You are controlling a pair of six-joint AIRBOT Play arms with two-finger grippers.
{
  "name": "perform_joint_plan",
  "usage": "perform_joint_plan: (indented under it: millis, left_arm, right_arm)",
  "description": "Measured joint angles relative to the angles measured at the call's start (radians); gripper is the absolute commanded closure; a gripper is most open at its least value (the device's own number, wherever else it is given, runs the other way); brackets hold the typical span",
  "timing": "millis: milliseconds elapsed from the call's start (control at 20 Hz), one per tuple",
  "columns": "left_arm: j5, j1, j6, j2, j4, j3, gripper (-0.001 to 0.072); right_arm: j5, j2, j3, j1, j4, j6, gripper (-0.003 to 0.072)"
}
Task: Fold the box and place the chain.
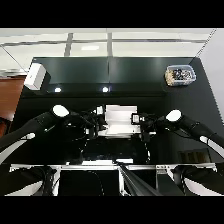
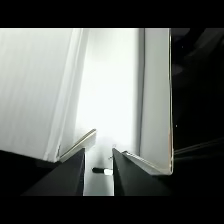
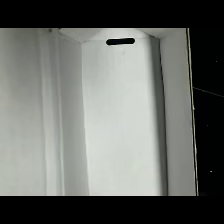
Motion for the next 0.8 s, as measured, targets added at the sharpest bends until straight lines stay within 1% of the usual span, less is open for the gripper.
perform_joint_plan:
  millis: [350, 800]
  left_arm:
    - [-0.006, 0.0, 0.012, -0.025, -0.064, 0.002, 0.0488]
    - [0.006, -0.037, 0.013, -0.026, -0.034, 0.005, 0.0489]
  right_arm:
    - [0.0, 0.0, 0.0, 0.0, 0.0, 0.0, 0.0286]
    - [-0.001, 0.0, 0.0, 0.0, -0.001, -0.002, 0.0286]
